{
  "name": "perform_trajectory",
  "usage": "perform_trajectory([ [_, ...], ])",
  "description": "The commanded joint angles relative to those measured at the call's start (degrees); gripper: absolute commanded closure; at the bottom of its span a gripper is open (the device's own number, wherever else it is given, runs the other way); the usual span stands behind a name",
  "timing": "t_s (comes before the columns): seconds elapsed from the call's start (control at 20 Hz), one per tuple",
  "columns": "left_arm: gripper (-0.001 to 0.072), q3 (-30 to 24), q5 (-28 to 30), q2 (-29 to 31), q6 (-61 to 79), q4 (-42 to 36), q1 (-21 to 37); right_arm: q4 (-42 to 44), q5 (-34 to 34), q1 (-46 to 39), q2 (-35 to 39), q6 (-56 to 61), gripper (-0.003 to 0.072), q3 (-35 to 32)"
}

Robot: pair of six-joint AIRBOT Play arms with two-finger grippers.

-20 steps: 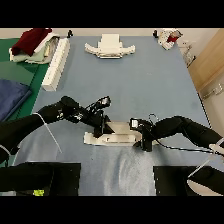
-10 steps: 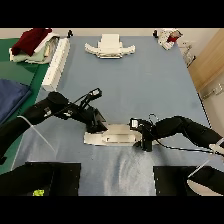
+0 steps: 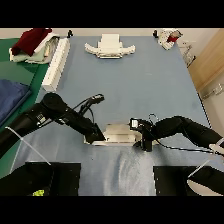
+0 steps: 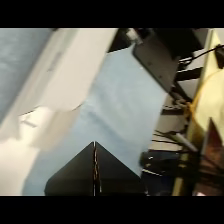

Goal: Fold the box.

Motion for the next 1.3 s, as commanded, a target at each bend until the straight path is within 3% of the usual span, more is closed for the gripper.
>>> perform_trajectory([
  [0.0,0.0697,2.56,6.80,-3.19,-5.92,-5.95,-8.26,-0.02,0.02,0.04,0.04,0.00,0.0172,-0.02],
  [0.25,0.0696,10.43,9.62,-12.15,-6.38,-10.69,-3.41,-0.02,0.02,0.04,0.04,0.00,0.0172,-0.02],
  [0.45,0.0696,10.56,11.39,-18.05,-11.10,-10.62,1.92,-0.07,0.02,0.04,0.04,0.00,0.0172,-0.02],
  [0.85,0.0696,10.54,9.86,-29.59,-12.59,-10.69,1.22,-0.17,0.02,0.04,0.04,0.00,0.0172,-0.02],
  [1.1,0.0697,11.87,8.24,-28.57,-9.84,-10.60,1.66,-0.17,0.02,0.04,0.04,0.00,0.0172,-0.02],
  [1.25,0.0699,14.64,6.78,-21.33,-8.39,-7.23,2.16,-0.17,0.02,0.04,0.04,0.00,0.0172,-0.02],
])
